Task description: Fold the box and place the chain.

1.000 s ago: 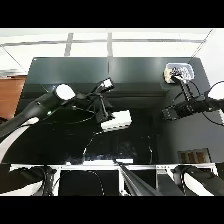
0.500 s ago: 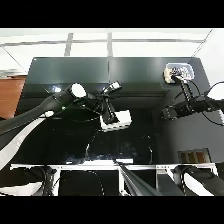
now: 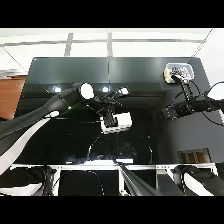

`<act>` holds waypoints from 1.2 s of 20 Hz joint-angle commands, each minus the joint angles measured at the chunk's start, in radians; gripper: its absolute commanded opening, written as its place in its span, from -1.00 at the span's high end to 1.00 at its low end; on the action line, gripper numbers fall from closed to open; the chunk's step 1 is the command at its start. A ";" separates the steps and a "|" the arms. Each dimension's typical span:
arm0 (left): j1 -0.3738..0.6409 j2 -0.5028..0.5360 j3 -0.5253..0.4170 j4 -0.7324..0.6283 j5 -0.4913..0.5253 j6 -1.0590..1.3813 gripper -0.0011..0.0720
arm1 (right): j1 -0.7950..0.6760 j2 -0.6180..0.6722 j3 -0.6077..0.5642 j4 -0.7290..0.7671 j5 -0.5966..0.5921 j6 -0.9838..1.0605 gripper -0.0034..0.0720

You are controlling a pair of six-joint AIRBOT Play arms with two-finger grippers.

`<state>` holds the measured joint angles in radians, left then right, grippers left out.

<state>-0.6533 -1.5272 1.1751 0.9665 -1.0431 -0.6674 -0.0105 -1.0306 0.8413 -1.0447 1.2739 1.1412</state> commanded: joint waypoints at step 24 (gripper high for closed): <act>0.002 -0.054 0.251 0.499 -0.300 -0.217 0.36 | 0.000 0.001 0.000 0.000 -0.021 0.000 0.88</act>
